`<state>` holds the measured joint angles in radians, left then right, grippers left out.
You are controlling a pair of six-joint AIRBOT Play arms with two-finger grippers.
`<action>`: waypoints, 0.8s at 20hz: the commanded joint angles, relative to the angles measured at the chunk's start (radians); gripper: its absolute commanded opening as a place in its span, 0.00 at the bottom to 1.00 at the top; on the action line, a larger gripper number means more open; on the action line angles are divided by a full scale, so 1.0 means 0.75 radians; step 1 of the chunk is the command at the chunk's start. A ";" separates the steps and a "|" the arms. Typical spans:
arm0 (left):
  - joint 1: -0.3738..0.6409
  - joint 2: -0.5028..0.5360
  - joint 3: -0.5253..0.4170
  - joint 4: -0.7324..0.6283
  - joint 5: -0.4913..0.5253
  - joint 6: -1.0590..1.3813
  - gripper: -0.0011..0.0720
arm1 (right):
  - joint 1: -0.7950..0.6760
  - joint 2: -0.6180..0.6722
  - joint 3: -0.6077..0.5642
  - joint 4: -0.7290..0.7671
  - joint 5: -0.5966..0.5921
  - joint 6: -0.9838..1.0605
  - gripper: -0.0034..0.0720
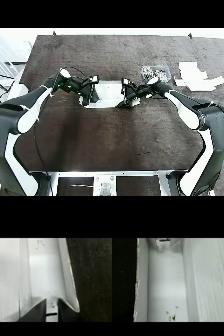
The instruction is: Fold the box and place the chain.
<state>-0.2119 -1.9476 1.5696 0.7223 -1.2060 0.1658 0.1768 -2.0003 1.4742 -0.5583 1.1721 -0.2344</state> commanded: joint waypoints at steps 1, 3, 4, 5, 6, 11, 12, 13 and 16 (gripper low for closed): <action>0.051 0.003 0.002 0.025 -0.084 -0.066 0.04 | 0.002 -0.001 -0.001 -0.001 0.001 -0.002 0.81; 0.075 0.010 0.002 0.026 -0.099 -0.118 0.04 | 0.002 -0.001 -0.001 0.000 0.001 -0.002 0.81; 0.083 0.012 0.002 0.016 -0.101 -0.140 0.04 | 0.002 -0.001 -0.001 -0.001 0.001 -0.002 0.81; 0.087 0.014 0.010 0.013 -0.101 -0.170 0.04 | 0.002 -0.001 -0.001 -0.001 0.001 -0.002 0.81; 0.087 0.025 0.013 0.013 -0.100 -0.194 0.03 | 0.002 -0.001 -0.001 -0.001 0.001 -0.002 0.81; 0.115 0.216 -0.022 0.064 0.112 -0.532 0.03 | 0.002 -0.001 -0.001 -0.001 0.001 -0.002 0.81; 0.137 0.263 -0.047 0.091 0.166 -0.654 0.03 | 0.002 -0.001 -0.001 -0.001 0.001 -0.002 0.81; 0.168 0.313 -0.082 0.090 0.181 -0.735 0.03 | 0.002 -0.001 -0.001 -0.001 0.001 -0.002 0.81; 0.239 0.480 -0.278 0.078 0.230 -0.948 0.03 | 0.002 -0.001 -0.001 -0.001 0.001 -0.002 0.81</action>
